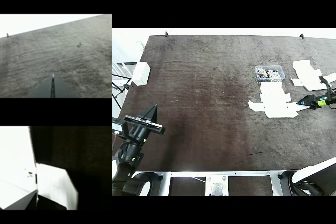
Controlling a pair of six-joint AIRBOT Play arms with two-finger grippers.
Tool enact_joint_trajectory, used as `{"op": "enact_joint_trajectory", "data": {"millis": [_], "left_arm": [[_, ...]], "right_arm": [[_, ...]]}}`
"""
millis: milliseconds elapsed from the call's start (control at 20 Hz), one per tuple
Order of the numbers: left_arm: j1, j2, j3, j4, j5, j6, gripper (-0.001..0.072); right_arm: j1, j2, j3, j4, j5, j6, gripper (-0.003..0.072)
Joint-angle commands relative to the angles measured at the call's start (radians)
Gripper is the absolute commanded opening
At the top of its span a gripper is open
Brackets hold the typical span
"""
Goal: Fold the box and place the chain.
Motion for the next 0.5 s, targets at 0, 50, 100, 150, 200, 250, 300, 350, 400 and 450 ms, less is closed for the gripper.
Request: {"op": "enact_joint_trajectory", "data": {"millis": [0, 50, 100, 150, 200, 250, 300, 350, 400, 450], "left_arm": [[0.000, 0.000, 0.000, 0.000, 0.000, 0.000, 0.0018], [0.000, -0.001, 0.000, 0.000, 0.000, 0.000, 0.0018], [0.000, 0.000, 0.000, 0.000, 0.000, 0.000, 0.0018], [0.000, -0.001, 0.000, 0.000, 0.000, 0.000, 0.0019], [0.000, -0.001, 0.000, 0.000, 0.000, 0.000, 0.0019], [0.000, -0.001, 0.000, 0.000, 0.000, 0.000, 0.0019], [0.000, -0.001, 0.000, 0.000, 0.000, 0.000, 0.0019], [0.000, 0.000, 0.000, 0.000, 0.000, 0.000, 0.0019], [0.000, 0.000, 0.000, 0.000, 0.000, 0.000, 0.0018], [0.000, 0.000, 0.000, 0.000, 0.001, 0.000, 0.0018]], "right_arm": [[0.022, -0.044, -0.001, 0.024, 0.043, -0.002, 0.0483], [0.021, -0.050, -0.006, 0.060, 0.043, -0.020, 0.0417], [0.021, -0.050, -0.013, 0.105, 0.043, -0.059, 0.0127], [0.021, -0.045, -0.021, 0.142, 0.048, -0.067, 0.0014], [0.021, -0.031, -0.042, 0.163, 0.061, -0.064, 0.0013], [0.021, -0.001, -0.086, 0.166, 0.061, -0.064, 0.0012], [0.023, 0.034, -0.142, 0.188, 0.050, -0.065, 0.0012], [0.027, 0.077, -0.208, 0.225, 0.040, -0.074, 0.0012], [0.034, 0.120, -0.274, 0.271, 0.023, -0.079, 0.0012], [0.050, 0.168, -0.348, 0.315, 0.001, -0.091, 0.0012]]}}
